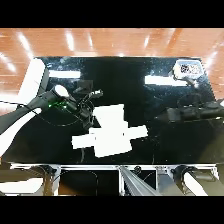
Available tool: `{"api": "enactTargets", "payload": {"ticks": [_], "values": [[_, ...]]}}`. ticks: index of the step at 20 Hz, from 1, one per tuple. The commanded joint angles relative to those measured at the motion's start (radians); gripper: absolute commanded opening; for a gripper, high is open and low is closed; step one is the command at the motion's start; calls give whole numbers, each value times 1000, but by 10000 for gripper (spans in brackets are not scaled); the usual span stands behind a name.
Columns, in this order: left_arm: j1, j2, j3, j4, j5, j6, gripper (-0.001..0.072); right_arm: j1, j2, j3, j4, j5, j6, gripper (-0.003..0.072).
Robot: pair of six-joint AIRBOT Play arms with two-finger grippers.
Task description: Fold the box and place the chain.
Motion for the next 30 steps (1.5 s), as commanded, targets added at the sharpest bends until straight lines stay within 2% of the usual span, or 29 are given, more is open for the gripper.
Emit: {"api": "enactTargets", "payload": {"ticks": [1,5,9,14,18,22,24,30], "values": [[-24,79,1,13,106,-1,14,-81,21,79,-46,59,3,703],[-56,151,1,26,184,9,14,-81,21,79,123,43,-56,704],[-150,164,-4,175,254,42,14,-81,21,79,149,-154,-71,704],[-185,192,-47,188,357,13,13,-81,21,79,151,-311,-71,704],[-203,248,-141,190,486,14,13,-81,21,79,151,-338,-71,704],[-239,264,-212,269,623,73,16,-81,21,79,148,-352,-71,704],[-243,261,-213,308,639,116,16,-81,21,79,149,-355,-71,704],[-243,260,-214,296,650,115,17,-81,21,79,149,-358,-71,704]]}}
